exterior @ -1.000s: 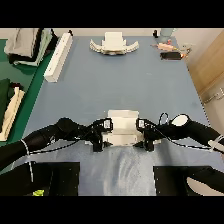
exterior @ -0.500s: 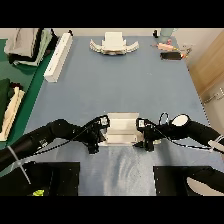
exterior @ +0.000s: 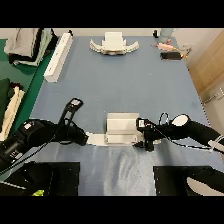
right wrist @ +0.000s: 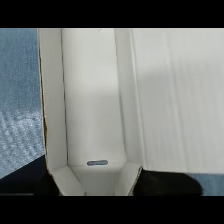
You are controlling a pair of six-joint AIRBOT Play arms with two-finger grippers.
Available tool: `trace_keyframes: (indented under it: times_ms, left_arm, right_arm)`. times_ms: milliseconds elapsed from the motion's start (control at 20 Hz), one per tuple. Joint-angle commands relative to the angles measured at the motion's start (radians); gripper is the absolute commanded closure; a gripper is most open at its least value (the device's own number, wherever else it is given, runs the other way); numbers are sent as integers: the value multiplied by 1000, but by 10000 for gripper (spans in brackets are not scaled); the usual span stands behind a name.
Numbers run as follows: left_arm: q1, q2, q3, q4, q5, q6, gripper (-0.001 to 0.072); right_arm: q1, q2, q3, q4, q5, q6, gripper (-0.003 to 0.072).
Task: Fold the box.
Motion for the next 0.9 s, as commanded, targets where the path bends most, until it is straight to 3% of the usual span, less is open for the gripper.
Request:
trace_keyframes:
  times_ms: [0, 250, 450, 650, 850]
  left_arm:
    - [69, -34, 1, 112, -72, -347, 694]
    - [128, -203, 1, -49, 7, -304, 694]
    - [90, -335, 1, -337, 91, -132, 694]
    - [3, -351, 2, -386, 159, -120, 695]
    - [-3, -351, 5, -468, 172, -117, 693]
  right_arm:
    - [0, 0, 1, 0, 0, 0, 180]
    - [0, 0, 1, 0, 0, 0, 180]
    - [0, 0, 1, 0, 0, 0, 180]
    - [0, 0, 1, 0, 0, 0, 181]
    - [0, 0, 1, 0, 0, 0, 181]
